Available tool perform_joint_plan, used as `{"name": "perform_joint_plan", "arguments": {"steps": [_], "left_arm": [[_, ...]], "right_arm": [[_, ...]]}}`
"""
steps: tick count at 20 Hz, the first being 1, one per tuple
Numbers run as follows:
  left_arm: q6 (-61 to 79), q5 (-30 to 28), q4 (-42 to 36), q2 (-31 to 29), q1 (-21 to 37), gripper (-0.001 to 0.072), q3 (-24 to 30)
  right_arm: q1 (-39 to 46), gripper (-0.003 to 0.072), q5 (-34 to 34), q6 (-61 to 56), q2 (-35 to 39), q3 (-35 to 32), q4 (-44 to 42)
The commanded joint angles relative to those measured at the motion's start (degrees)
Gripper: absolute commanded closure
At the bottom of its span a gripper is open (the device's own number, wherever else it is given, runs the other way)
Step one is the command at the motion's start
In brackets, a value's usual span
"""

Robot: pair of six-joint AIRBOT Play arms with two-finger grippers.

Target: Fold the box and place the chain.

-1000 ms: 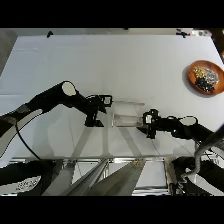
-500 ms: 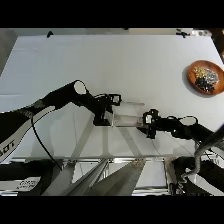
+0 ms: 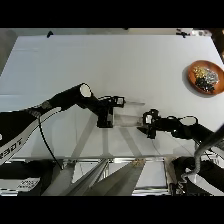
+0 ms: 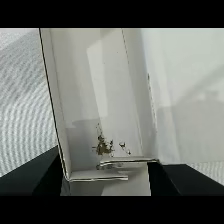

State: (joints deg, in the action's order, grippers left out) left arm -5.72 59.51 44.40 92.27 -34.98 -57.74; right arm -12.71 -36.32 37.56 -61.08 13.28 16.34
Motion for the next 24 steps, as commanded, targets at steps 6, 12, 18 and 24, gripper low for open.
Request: {"name": "perform_joint_plan", "arguments": {"steps": [6, 12, 18, 24], "left_arm": [[-0.55, -2.1, -4.07, 0.17, -0.59, -0.0002, -0.02], [-3.56, -0.9, -3.45, 0.15, -0.35, -0.0002, 0.15], [-3.32, -3.19, -3.45, 0.02, -0.59, 0.0222, 5.84], [-3.63, -7.39, -3.63, -0.66, -0.83, 0.0314, 6.14]], "right_arm": [[-0.02, 0.0284, 0.04, -0.02, 0.0, 0.0, -0.07], [-0.02, 0.0284, 0.04, -0.02, 0.0, 0.0, -0.07], [-0.02, 0.0284, 0.04, -0.02, 0.0, 0.0, -0.07], [-0.02, 0.0284, 0.04, -0.02, 0.0, 0.0, -0.07]]}}
